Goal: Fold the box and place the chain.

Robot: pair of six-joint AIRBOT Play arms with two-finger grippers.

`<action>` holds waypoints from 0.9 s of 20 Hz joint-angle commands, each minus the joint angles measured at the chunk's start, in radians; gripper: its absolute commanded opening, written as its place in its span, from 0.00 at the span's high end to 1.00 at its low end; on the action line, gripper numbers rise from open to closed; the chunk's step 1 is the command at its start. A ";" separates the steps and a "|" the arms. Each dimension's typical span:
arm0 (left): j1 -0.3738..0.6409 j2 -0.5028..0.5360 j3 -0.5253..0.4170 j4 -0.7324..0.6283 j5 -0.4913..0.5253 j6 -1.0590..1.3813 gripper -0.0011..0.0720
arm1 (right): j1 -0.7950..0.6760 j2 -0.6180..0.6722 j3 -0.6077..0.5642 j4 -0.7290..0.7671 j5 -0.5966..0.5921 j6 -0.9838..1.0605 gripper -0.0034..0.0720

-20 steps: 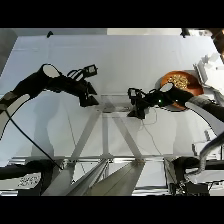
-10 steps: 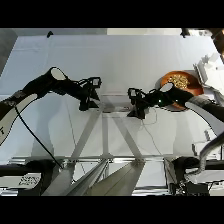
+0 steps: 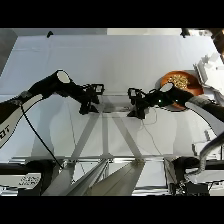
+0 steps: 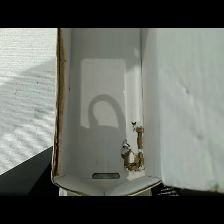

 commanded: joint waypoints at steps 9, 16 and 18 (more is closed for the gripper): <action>-0.040 -0.003 0.000 -0.033 0.020 0.063 0.50 | 0.000 0.000 0.000 0.000 0.000 0.000 0.45; -0.057 -0.007 0.000 -0.037 0.058 0.063 0.64 | 0.000 0.000 0.000 0.000 0.000 0.000 0.45; -0.062 -0.014 0.000 -0.036 0.063 0.063 0.69 | 0.000 0.000 0.000 0.000 0.000 0.000 0.45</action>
